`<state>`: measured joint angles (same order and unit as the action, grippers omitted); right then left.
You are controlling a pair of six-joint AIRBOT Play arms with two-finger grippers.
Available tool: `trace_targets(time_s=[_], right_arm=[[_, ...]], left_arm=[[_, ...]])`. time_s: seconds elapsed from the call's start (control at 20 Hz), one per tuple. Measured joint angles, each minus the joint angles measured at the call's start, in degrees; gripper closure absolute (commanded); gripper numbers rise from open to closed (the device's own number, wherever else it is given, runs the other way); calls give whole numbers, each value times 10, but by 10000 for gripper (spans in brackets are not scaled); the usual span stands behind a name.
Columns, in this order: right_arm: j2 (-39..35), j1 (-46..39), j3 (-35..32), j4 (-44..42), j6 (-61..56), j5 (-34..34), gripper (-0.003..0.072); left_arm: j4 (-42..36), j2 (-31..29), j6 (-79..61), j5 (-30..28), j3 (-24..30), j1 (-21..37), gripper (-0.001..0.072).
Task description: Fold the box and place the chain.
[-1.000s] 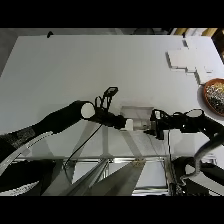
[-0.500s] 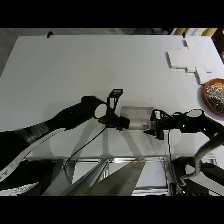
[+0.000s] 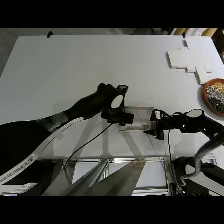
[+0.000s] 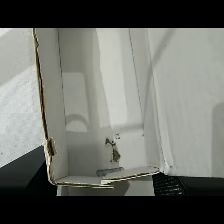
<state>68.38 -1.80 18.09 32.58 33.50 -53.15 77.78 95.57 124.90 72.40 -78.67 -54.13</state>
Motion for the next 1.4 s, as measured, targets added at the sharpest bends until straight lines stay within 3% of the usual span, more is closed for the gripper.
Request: trace_targets(time_s=[0.5,0.6,0.65,0.7,0.9,1.0,1.05,1.4], right_arm=[[0,0,0,0,0,0,276],[0,0,0,0,0,0,276],[0,0,0,0,0,0,276],[0,0,0,0,0,0,276],[0,0,0,0,-1,0,276],[0,0,0,0,0,0,276],[0,0,0,0,0,0,276],[0,0,0,0,0,0,276]], left_arm=[[35,52,108,1,-28,-25,463],[37,59,112,1,-29,-29,586],[37,61,112,-1,-29,-30,607],[38,63,114,-1,-29,-31,707],[40,65,116,2,-30,-33,686],[44,66,108,2,-29,-33,510],[43,67,107,6,-28,-32,480],[41,49,112,12,-29,-19,504]])
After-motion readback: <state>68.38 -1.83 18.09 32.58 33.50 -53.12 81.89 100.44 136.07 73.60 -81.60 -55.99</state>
